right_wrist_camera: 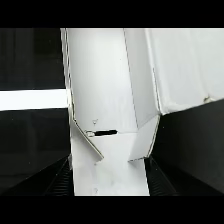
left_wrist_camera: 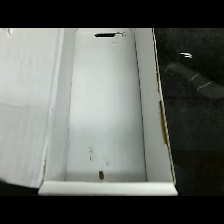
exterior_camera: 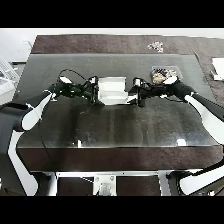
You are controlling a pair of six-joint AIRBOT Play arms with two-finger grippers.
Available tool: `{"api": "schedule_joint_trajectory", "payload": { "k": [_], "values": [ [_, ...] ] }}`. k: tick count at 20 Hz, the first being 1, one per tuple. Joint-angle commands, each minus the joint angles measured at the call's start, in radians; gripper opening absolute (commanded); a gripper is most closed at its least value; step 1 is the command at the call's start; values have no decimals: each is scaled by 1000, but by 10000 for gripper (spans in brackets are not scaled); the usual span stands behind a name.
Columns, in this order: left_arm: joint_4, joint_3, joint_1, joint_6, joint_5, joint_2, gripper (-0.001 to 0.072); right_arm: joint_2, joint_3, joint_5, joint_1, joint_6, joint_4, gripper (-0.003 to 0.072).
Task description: Fold the box and place the chain.
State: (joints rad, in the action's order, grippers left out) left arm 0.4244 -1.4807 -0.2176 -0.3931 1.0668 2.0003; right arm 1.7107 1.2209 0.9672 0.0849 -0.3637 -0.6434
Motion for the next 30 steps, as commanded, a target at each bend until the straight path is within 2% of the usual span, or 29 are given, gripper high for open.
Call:
{"api": "schedule_joint_trajectory", "payload": {
  "k": [1, 2, 4, 5, 6, 11, 15, 16, 18, 19, 21, 22, 24, 29, 30],
  "values": [
    [0, 0, 0, 0, 0, 0, 487, 16, -1, -10, 9, -16, 34, 496],
    [0, 0, 0, 0, 0, 0, 487, 18, 0, -10, 11, -16, 34, 363],
    [0, 0, 0, 0, 0, 0, 487, 18, 0, -25, 16, -16, 34, 313],
    [0, 0, 0, 0, 0, 0, 487, 18, 0, -34, 20, -16, 35, 248],
    [0, 0, 0, 0, 0, 0, 487, 18, 0, -35, 23, -16, 50, 221],
    [0, 0, 0, 0, 0, 0, 487, 29, -1, -37, 58, -94, 173, 215],
    [0, 0, 0, 0, 1, 0, 487, 59, -1, -37, 82, -99, 198, 218],
    [0, 0, 0, 0, 0, 0, 487, 63, -1, -36, 82, -114, 201, 239],
    [0, 0, 0, 0, 0, 0, 487, 64, -1, -44, 82, -157, 222, 328],
    [0, 0, 0, 0, 0, 0, 487, 64, -1, -54, 82, -163, 232, 387],
    [0, 0, 0, 0, 0, 0, 487, 64, -1, -55, 82, -185, 232, 560],
    [0, 0, 0, 0, 0, 0, 487, 64, -1, -55, 82, -191, 232, 560],
    [0, 0, 0, 0, 0, 0, 487, 64, -1, -54, 82, -197, 223, 701],
    [0, 0, 0, 0, 0, 0, 487, 64, -1, -54, 82, -165, 212, 711],
    [0, 0, 0, 0, 0, 0, 487, 64, -1, -54, 82, -163, 211, 620]
  ]
}}
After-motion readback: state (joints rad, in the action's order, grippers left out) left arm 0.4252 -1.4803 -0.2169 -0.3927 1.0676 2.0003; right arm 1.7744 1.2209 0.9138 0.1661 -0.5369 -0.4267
